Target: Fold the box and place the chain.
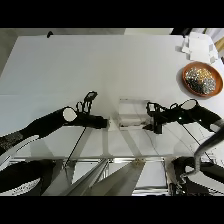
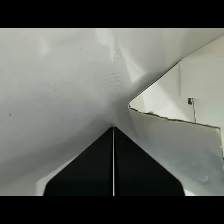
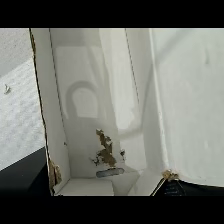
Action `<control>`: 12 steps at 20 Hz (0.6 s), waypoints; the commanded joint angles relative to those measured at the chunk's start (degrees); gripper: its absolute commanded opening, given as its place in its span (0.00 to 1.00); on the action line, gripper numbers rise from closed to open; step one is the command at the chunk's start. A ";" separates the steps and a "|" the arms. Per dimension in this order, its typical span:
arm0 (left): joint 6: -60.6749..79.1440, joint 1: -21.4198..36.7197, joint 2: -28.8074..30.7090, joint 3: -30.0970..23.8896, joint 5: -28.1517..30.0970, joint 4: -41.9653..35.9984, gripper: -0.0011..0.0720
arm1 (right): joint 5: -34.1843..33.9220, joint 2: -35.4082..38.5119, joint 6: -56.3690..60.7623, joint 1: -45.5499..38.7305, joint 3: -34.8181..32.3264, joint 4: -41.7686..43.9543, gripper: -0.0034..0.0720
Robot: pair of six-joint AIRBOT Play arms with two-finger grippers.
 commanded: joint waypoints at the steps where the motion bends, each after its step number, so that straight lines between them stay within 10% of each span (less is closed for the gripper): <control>1: 2.10 -1.81 -0.33 -0.02 0.24 -3.69 0.02 | 0.02 0.04 0.02 -0.02 0.02 0.00 0.54; 12: 2.01 -4.09 -0.28 7.06 0.20 -4.90 0.03 | 0.02 0.04 0.02 -0.02 0.04 0.00 0.54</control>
